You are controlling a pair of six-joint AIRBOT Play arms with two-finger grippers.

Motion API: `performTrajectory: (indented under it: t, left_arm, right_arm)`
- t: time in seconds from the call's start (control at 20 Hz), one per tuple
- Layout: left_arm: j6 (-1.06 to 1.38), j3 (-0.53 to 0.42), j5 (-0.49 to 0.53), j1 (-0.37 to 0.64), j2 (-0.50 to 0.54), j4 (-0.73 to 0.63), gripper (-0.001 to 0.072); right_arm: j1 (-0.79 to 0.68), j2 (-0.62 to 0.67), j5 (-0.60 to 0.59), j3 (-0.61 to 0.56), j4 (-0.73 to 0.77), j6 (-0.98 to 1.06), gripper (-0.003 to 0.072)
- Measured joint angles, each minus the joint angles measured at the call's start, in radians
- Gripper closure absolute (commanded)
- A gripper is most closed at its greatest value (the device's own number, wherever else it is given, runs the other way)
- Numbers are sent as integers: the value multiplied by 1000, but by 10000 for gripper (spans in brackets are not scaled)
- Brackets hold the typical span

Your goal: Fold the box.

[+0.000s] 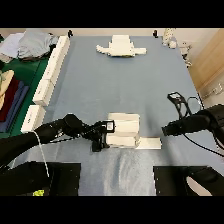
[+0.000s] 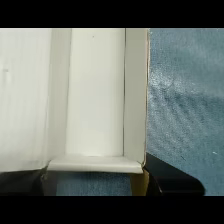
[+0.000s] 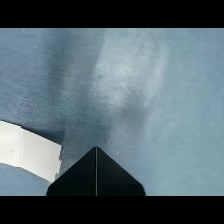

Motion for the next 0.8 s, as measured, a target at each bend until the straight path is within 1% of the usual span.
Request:
performTrajectory:
  t: [0.15, 0.25, 0.4, 0.55, 0.8]
  left_arm:
    - [0, 0, 0, 0, 0, 0, 161]
    - [0, 0, 0, 0, 0, 0, 161]
    - [0, 0, 0, 0, 0, 0, 161]
    - [0, 0, 0, 0, 0, 0, 161]
    - [0, 0, 0, 0, 0, 0, 161]
  right_arm:
    - [-171, -56, -22, -26, 178, -11, 687]
    - [-271, -108, -39, -53, 288, -64, 687]
    - [-383, -187, -80, -90, 433, -173, 687]
    - [-447, -236, -110, -121, 533, -260, 687]
    - [-482, -264, -138, -185, 641, -352, 687]
